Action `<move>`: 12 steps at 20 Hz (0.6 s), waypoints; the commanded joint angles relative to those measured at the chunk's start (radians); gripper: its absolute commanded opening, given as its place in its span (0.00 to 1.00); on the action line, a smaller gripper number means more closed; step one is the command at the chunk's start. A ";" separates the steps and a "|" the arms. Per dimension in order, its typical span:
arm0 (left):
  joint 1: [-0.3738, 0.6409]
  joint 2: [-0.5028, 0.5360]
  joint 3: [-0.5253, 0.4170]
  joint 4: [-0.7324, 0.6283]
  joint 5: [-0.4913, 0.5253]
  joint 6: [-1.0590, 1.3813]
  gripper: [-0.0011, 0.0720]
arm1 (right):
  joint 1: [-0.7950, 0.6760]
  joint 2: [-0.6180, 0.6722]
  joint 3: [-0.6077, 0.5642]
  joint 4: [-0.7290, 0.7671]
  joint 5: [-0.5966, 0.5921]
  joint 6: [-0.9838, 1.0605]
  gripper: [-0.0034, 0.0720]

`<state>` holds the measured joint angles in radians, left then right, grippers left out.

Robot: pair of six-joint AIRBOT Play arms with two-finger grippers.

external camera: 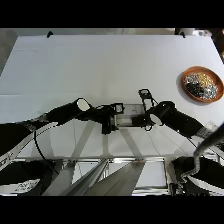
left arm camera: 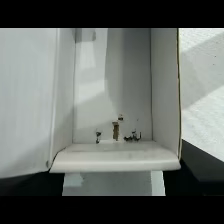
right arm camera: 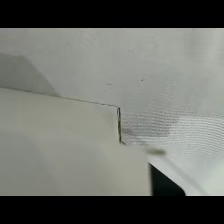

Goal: Fold the box and place the chain.

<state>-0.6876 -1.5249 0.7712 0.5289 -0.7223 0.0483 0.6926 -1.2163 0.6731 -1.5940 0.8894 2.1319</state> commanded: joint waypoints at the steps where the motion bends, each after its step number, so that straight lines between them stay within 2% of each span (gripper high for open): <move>1: 0.000 0.000 0.000 0.002 0.000 0.003 0.52 | 0.000 -0.001 0.000 0.013 -0.017 -0.008 0.06; 5: 0.000 0.000 0.000 0.003 0.000 0.003 0.52 | 0.000 0.000 0.000 0.013 -0.015 -0.010 0.07; 6: 0.000 0.000 0.000 0.003 0.000 0.003 0.52 | 0.000 0.000 0.000 0.012 -0.015 -0.012 0.20; 8: 0.000 0.000 0.000 0.003 0.000 0.003 0.52 | 0.000 0.002 0.000 0.012 -0.014 -0.014 0.61; 9: 0.000 0.000 0.000 0.003 0.000 0.003 0.52 | 0.000 0.005 0.000 0.012 -0.011 -0.025 0.77; 10: 0.000 0.000 0.000 0.003 0.000 0.003 0.52 | 0.000 0.014 0.000 0.009 -0.008 -0.047 0.83; 12: 0.000 0.000 0.000 0.003 0.000 0.003 0.52 | 0.000 0.063 0.000 -0.009 -0.004 -0.095 0.84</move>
<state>-0.6876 -1.5249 0.7712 0.5323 -0.7223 0.0528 0.6933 -1.1912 0.6735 -1.5818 0.8768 2.0884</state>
